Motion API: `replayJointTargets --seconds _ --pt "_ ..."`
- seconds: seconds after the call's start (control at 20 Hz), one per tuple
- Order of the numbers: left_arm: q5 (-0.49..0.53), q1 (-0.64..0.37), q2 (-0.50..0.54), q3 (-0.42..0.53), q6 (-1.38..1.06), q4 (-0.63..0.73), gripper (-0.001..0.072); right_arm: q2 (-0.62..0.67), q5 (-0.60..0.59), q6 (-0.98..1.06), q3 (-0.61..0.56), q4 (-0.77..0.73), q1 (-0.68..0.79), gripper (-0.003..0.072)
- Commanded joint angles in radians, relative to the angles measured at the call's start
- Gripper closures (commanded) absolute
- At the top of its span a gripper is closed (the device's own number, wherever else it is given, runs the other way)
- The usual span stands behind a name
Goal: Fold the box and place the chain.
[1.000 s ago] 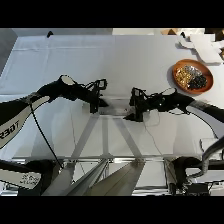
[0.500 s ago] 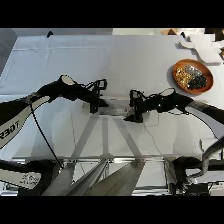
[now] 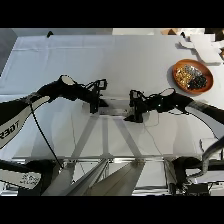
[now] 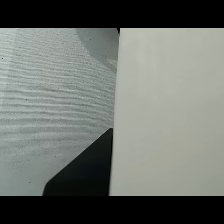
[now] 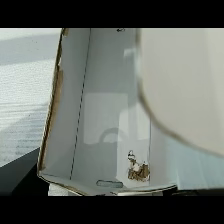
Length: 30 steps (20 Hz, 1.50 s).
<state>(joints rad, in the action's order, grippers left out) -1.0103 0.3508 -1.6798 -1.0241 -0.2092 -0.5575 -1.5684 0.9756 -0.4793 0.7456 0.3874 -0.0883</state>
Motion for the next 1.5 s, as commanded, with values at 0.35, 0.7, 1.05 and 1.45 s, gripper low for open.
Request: replayJointTargets --seconds 0.35,0.7,1.05,1.45 --pt "0.0 0.0 -0.001 0.0 0.0 0.0 0.0697 0.001 0.001 0.0 0.0 -0.002 -0.001 0.018" --pt "0.0 0.0 -0.001 0.0 0.0 0.0 0.0697 0.001 0.001 0.0 0.0 -0.002 -0.001 0.018" --pt "0.0 0.0 -0.001 0.0 0.0 0.0 0.0697 0.001 0.001 0.0 0.0 -0.002 -0.001 0.018" --pt "0.0 0.0 0.0 0.0 0.0 0.0 0.058 0.001 0.001 0.0 0.0 -0.002 -0.001 0.018"
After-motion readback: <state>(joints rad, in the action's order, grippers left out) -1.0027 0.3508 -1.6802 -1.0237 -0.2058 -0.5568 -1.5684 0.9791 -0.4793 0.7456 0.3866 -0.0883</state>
